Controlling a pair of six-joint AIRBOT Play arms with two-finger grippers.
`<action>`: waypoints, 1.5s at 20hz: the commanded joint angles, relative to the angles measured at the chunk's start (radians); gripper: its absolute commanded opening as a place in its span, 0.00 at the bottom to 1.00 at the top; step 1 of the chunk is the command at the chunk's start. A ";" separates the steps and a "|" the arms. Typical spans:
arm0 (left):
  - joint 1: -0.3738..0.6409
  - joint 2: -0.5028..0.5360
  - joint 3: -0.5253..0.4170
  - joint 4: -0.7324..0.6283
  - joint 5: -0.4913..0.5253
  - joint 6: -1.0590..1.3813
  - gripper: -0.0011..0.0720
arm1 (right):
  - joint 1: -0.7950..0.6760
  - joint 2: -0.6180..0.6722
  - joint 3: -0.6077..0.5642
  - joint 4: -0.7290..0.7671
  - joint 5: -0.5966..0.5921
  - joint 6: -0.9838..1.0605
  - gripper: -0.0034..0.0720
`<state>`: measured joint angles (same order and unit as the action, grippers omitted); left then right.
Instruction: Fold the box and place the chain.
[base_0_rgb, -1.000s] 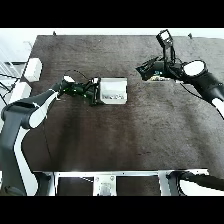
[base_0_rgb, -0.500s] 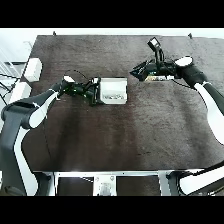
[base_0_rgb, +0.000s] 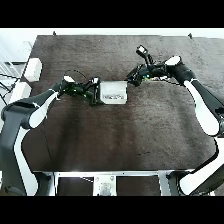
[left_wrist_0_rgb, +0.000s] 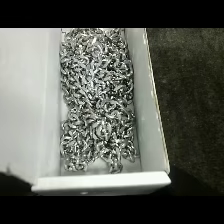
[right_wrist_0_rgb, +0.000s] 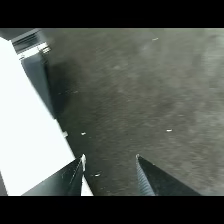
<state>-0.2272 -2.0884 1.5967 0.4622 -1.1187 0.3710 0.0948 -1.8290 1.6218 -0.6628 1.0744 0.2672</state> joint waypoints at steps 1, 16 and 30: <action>-0.001 0.000 0.000 0.000 0.000 0.000 0.59 | 0.026 -0.004 0.021 -0.029 0.114 0.005 0.55; -0.001 0.000 0.000 0.000 0.001 0.000 0.59 | 0.116 -0.005 0.056 -0.087 0.195 0.008 0.70; -0.001 0.000 0.000 0.000 0.000 0.000 0.59 | 0.143 -0.040 0.056 -0.109 0.188 0.000 0.74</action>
